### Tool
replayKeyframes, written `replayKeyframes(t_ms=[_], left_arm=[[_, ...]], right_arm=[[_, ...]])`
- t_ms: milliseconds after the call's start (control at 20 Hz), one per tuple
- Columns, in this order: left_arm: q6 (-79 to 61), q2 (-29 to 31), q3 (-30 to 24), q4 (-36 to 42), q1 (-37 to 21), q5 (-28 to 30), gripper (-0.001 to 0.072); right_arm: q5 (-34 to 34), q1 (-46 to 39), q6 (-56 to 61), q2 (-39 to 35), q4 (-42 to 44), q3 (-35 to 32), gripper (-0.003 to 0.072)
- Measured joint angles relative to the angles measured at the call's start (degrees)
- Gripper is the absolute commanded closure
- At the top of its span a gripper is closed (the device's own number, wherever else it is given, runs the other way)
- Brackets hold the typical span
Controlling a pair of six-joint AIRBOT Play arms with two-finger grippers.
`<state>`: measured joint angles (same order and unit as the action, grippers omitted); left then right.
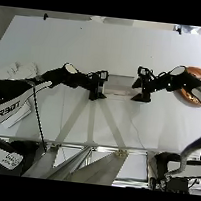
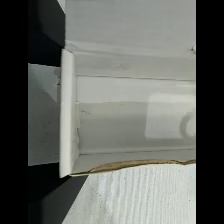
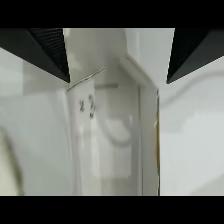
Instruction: Fold the box and place the chain.
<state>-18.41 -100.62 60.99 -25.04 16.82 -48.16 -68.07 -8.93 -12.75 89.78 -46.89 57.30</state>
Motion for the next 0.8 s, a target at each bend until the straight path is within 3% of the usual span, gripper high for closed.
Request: replayKeyframes(t_ms=[100, 200, 350, 550, 800], left_arm=[[0.0, 0.02, 0.0, 0.02, 0.0, -0.02, 0.0492], [0.0, 0.0, 0.0, 0.02, 0.0, -0.04, 0.0492], [-0.02, 0.0, 0.0, 0.02, 0.0, -0.04, 0.0492], [-0.7, 0.0, 0.02, 0.09, 0.0, -0.04, 0.0492], [-0.96, 0.0, 0.0, 0.09, 0.0, 0.04, 0.0492]], right_arm=[[-0.02, 0.0, 5.88, -2.36, -5.49, 0.0, 0.0317], [-1.14, 0.0, 11.76, -4.33, -9.77, 0.0, 0.0672], [-5.44, 0.0, 17.53, -6.49, -10.99, 0.0, 0.0673], [-7.65, 0.0, 20.48, -7.65, -0.63, -0.02, 0.0673], [0.83, 1.01, 21.59, -7.74, 14.32, -0.02, 0.0678]])
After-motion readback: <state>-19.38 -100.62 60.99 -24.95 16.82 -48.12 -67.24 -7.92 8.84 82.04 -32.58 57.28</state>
